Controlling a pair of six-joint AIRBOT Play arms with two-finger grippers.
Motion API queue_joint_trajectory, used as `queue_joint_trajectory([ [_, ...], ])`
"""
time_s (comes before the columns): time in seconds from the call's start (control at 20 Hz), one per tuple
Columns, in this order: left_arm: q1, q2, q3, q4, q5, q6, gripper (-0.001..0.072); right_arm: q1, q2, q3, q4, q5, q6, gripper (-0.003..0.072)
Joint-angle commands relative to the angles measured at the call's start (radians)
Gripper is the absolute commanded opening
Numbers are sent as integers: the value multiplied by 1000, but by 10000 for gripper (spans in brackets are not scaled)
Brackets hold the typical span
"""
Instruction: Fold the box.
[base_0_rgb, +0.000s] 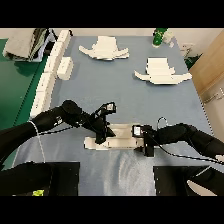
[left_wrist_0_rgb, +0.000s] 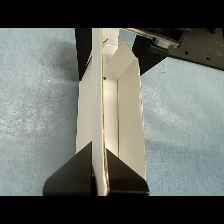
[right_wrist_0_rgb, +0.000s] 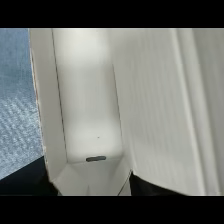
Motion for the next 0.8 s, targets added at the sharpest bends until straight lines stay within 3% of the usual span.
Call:
queue_joint_trajectory([
  [0.0,0,0,0,0,0,0,13,1,0,0,-5,-3,0,517],
  [0.75,0,0,0,-37,42,19,14,1,3,2,-7,-4,0,517],
])
